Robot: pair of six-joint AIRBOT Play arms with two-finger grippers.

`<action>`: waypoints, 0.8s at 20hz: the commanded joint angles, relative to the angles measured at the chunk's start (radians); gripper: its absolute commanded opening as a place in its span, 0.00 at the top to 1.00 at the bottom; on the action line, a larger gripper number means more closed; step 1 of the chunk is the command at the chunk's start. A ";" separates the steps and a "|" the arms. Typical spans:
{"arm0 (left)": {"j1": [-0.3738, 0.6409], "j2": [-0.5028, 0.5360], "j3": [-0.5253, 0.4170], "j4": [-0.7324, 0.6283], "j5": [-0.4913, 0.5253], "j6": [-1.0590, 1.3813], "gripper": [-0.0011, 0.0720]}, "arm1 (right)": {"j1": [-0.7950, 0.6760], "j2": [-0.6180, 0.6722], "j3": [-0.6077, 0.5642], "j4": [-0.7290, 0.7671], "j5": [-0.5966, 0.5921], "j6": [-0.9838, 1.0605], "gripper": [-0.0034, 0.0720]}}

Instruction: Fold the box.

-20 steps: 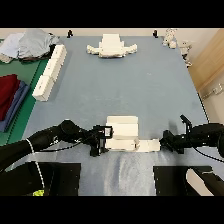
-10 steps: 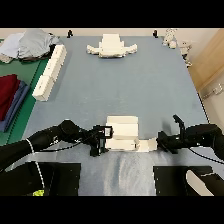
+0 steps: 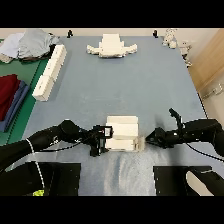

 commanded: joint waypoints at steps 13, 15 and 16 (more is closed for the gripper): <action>0.001 0.000 0.001 0.000 0.000 0.000 0.29 | 0.450 -0.001 0.117 -0.187 0.233 0.294 0.36; 0.001 0.000 0.001 0.000 0.000 0.000 0.29 | 0.542 -0.025 0.169 -0.322 0.247 0.449 0.36; 0.000 0.000 0.001 0.000 0.000 0.000 0.28 | 0.589 -0.044 0.200 -0.389 0.247 0.525 0.36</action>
